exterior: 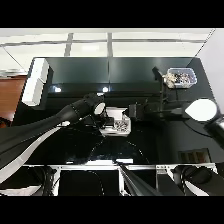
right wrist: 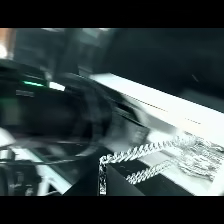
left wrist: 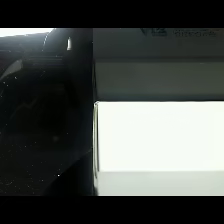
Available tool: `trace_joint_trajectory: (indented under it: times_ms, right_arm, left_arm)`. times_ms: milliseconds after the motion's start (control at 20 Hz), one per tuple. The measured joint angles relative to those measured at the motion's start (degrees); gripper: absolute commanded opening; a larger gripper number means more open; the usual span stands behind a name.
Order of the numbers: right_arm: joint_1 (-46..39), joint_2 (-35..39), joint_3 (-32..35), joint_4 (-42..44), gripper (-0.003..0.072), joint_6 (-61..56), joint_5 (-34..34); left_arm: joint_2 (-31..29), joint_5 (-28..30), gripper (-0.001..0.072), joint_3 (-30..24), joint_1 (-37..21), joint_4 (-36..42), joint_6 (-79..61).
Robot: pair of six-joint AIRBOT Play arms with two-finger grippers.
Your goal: Fold the box and place the chain.
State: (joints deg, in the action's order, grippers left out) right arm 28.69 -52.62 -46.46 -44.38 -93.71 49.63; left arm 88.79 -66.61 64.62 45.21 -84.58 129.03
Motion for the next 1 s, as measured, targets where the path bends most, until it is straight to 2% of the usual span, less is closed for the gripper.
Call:
trace_joint_trajectory:
  times_ms: [50,300,500,550,600,650,700,850,1000]
  right_arm:
    - [0.1,-0.9,0.7,-0.2,0.0380,-0.1,-0.3]
    - [-1.9,-2.3,1.9,-3.6,0.0366,-0.2,-0.6]
    - [-8.5,-0.9,2.0,-11.4,0.0366,0.0,4.3]
    - [-9.8,-0.6,2.1,-13.1,0.0366,0.2,5.9]
    - [-10.8,-0.4,2.1,-14.7,0.0367,0.6,7.9]
    - [-11.5,-0.3,2.1,-16.1,0.0366,0.9,9.6]
    - [-12.1,-0.2,2.1,-17.4,0.0366,1.2,11.2]
    - [-12.9,0.0,2.1,-19.6,0.0367,1.7,13.4]
    - [-13.2,0.0,2.1,-20.5,0.0367,1.9,14.3]
  left_arm:
    - [0.0,0.0,0.0030,0.0,0.0,0.0,0.0]
    - [0.1,0.0,0.0030,0.0,0.0,0.0,0.0]
    - [0.6,-0.3,0.0031,0.1,0.0,0.1,0.0]
    - [0.7,-0.5,0.0083,0.1,0.0,0.1,0.0]
    - [0.8,-0.7,0.0266,0.1,0.0,0.1,0.1]
    - [0.8,-1.7,0.0483,0.1,0.0,-0.1,0.1]
    - [0.5,-3.1,0.0633,0.3,0.1,-0.2,0.2]
    - [-2.7,-3.2,0.0638,0.9,0.2,-1.1,0.3]
    - [-9.4,-3.9,0.0636,1.0,0.2,-4.9,0.1]
